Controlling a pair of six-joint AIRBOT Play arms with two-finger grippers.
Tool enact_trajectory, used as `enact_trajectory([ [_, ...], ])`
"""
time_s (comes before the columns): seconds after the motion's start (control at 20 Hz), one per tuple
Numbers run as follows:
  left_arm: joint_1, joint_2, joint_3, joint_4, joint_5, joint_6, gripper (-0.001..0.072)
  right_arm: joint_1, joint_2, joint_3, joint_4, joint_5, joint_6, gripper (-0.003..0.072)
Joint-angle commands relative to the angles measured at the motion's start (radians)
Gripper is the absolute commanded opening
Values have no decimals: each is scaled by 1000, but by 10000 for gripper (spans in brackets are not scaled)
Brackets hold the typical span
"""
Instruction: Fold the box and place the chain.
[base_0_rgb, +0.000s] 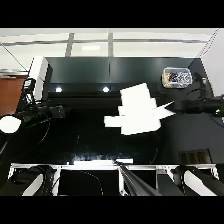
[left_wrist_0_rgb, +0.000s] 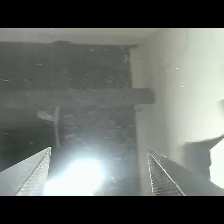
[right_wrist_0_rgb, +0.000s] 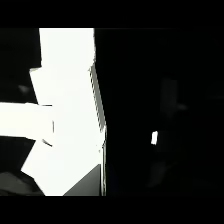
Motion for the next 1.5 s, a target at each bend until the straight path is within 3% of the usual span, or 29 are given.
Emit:
enact_trajectory([
  [0.0, -29, -4, 0, -87, -32, 1, 708, 220, 168, -172, 90, -219, -90, 16],
  [0.2, -138, -43, 0, -98, -7, 4, 708, 420, 260, -313, 103, -404, -87, 16],
  [0.3, -137, -118, 0, -201, -42, 22, 708, 474, 260, -348, 103, -435, -53, 16],
  [0.65, -143, -507, 0, -891, -267, 801, 708, 517, 260, -361, 103, -441, -34, 16],
  [0.75, -143, -591, 0, -954, -333, 911, 708, 517, 260, -361, 103, -441, -31, 16],
  [0.95, -142, -706, 21, -906, -481, 1079, 692, 517, 260, -361, 103, -437, -14, 16],
  [1.0, -142, -716, 31, -889, -480, 1094, 660, 517, 260, -361, 103, -435, -6, 16],
  [1.15, -142, -732, 73, -841, -479, 1112, 369, 517, 260, -361, 103, -430, -1, 16],
  [1.25, -142, -741, 99, -839, -500, 1112, 104, 516, 260, -361, 103, -430, 0, 16],
  [1.3, -140, -748, 112, -838, -521, 1113, 31, 515, 260, -361, 98, -430, -1, 18],
  [1.35, -137, -754, 126, -826, -548, 1114, 30, 512, 260, -360, 79, -430, -1, 26],
  [1.4, -133, -758, 144, -794, -578, 1118, 30, 501, 260, -356, 55, -428, 0, 251],
  [1.45, -127, -758, 161, -756, -599, 1123, 29, 478, 260, -340, 16, -399, 10, 606],
])
